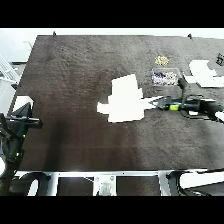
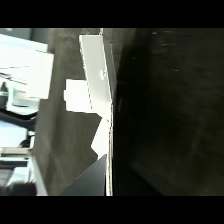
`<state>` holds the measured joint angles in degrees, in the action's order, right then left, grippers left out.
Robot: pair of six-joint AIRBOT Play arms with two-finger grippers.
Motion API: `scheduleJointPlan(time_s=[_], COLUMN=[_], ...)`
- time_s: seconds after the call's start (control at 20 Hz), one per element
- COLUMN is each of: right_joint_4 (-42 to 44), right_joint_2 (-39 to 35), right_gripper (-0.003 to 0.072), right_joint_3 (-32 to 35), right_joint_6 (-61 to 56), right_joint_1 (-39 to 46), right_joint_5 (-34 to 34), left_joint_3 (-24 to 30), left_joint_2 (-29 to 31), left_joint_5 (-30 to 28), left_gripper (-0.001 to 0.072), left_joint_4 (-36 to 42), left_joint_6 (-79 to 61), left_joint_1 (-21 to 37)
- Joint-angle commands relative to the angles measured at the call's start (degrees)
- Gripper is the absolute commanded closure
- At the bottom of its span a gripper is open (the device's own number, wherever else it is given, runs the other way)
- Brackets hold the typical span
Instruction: Fold the box and place the chain.
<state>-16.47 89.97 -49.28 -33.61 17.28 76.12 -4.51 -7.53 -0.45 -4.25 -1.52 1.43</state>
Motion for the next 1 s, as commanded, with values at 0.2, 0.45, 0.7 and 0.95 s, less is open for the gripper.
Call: scheduleJointPlan(time_s=[0.2, 0.45, 0.7, 0.95], right_joint_4=[3.8, 3.8, 3.8, 3.8], right_joint_2=[-2.8, 1.8, 5.3, 5.2], right_gripper=[0.0687, 0.0687, 0.0686, 0.0686], right_joint_3=[0.0, -2.9, -5.1, -5.1], right_joint_6=[-3.8, -3.5, -1.2, -1.1], right_joint_1=[-16.3, -17.4, -19.0, -19.2], right_joint_5=[-25.4, -26.6, -27.5, -27.7], left_joint_3=[0.0, 0.0, 0.0, 0.0], left_joint_2=[0.0, 0.0, 0.0, 0.0], left_joint_5=[0.0, 0.0, 0.0, 1.7], left_gripper=[0.0688, 0.0687, 0.0687, 0.0360], left_joint_4=[0.0, 0.0, 0.0, 0.0], left_joint_6=[0.0, 0.0, 0.0, 0.0], left_joint_1=[0.1, 0.1, 0.1, 0.1])
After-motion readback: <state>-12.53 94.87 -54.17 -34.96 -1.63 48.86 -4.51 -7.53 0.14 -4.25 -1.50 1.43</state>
